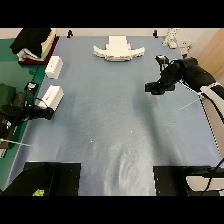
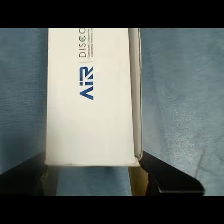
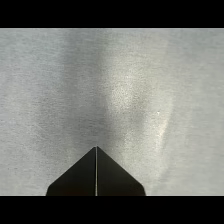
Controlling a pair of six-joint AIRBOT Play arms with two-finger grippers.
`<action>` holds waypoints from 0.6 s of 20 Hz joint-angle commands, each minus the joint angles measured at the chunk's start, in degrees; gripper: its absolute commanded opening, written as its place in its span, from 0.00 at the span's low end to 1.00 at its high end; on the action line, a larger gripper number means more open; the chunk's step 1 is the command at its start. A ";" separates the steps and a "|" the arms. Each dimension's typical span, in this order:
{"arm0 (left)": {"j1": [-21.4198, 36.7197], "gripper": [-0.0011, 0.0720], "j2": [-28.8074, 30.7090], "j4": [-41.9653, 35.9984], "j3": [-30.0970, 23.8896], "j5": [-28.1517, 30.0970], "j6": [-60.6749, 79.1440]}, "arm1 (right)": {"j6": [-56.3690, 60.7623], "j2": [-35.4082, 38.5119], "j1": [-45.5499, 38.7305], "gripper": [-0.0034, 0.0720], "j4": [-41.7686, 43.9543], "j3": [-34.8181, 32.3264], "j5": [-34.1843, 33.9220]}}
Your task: Fold the box.
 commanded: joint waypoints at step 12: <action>0.50 0.65 -29.49 -6.86 26.14 3.45 -3.72 | 0.00 -0.02 -0.02 0.05 0.00 0.04 0.04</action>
